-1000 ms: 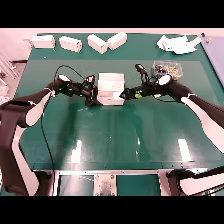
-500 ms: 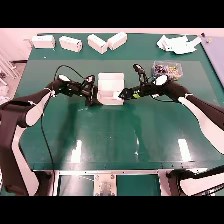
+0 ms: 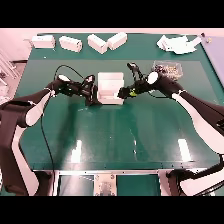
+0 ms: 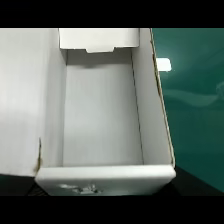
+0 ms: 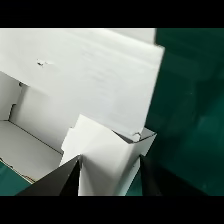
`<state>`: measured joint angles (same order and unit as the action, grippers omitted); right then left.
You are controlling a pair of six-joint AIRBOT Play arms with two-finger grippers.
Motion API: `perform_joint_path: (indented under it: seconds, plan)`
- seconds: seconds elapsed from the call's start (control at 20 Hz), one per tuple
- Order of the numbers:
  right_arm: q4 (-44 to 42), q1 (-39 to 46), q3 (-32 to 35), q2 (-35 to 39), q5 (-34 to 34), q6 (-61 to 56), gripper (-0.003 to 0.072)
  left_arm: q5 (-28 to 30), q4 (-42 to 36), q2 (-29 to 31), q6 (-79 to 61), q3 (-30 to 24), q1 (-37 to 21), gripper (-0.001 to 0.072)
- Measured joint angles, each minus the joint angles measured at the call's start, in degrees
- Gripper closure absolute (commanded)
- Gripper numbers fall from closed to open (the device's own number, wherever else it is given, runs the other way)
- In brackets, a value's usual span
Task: Fold the box and place the chain.
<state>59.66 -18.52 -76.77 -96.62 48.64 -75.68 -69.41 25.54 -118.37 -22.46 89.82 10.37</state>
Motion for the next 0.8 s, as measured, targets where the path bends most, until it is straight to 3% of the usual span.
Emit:
perform_joint_path:
  seconds: [0.45,0.8]
  plan:
    - [14.49,-4.02,-7.91,-3.58,5.99,-12.87,0.0302,-0.37,0.17,0.00,-0.11,0.00,0.02,0.0239]
    - [20.57,-5.99,-9.88,-4.63,8.07,-19.80,0.0369,-0.50,0.24,-0.02,-0.15,0.00,0.07,0.0239]
